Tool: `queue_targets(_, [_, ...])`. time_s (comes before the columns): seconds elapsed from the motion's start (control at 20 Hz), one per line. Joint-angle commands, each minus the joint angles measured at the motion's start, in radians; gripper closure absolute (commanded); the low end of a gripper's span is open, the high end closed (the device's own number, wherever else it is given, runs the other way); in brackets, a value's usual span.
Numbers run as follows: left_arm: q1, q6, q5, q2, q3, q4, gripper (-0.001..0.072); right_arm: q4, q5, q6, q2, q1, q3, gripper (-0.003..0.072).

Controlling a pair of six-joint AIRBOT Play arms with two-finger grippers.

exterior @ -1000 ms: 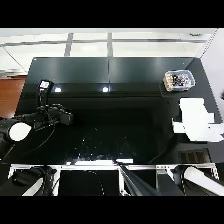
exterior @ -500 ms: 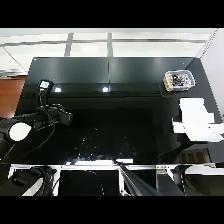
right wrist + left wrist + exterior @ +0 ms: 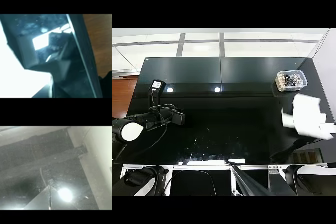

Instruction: Fold the box and place the chain.

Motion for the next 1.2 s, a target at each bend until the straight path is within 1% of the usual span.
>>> queue_targets(0.0, [-0.001,0.0,0.0,0.001,0.0,0.0,0.0687,0.034,0.002,-0.003,0.063,0.026,-0.027,0.0672])
queue_targets(0.1, [-0.001,0.0,0.0,0.001,0.0,0.0,0.0687,0.131,-0.016,-0.012,0.133,0.063,-0.094,0.0672])
queue_targets(0.2, [-0.001,0.0,0.0,0.001,0.0,0.0,0.0687,0.194,-0.033,-0.012,0.215,0.132,-0.174,0.0672])
queue_targets(0.45, [-0.001,0.0,0.0,0.001,0.0,0.0,0.0687,0.385,-0.085,-0.009,0.473,0.383,-0.402,0.0672])
queue_targets(0.6, [-0.001,0.0,0.002,0.001,0.0,0.0,0.0687,0.505,-0.118,0.0,0.598,0.54,-0.531,0.0672])
queue_targets(0.7, [-0.001,0.0,0.01,0.001,0.0,-0.01,0.0687,0.597,-0.195,0.002,0.67,0.649,-0.623,0.0671])
queue_targets(0.85, [-0.001,0.0,0.01,0.001,0.0,-0.01,0.0687,0.71,-0.371,0.002,0.718,0.837,-0.738,0.0672])
queue_targets(1.05, [-0.001,0.0,0.01,0.001,0.0,-0.01,0.0687,0.731,-0.658,0.029,0.718,1.1,-0.829,0.0671])
queue_targets(1.15, [-0.001,0.0,0.011,0.001,0.0,-0.01,0.0687,0.728,-0.75,0.038,0.718,1.191,-0.85,0.0671])
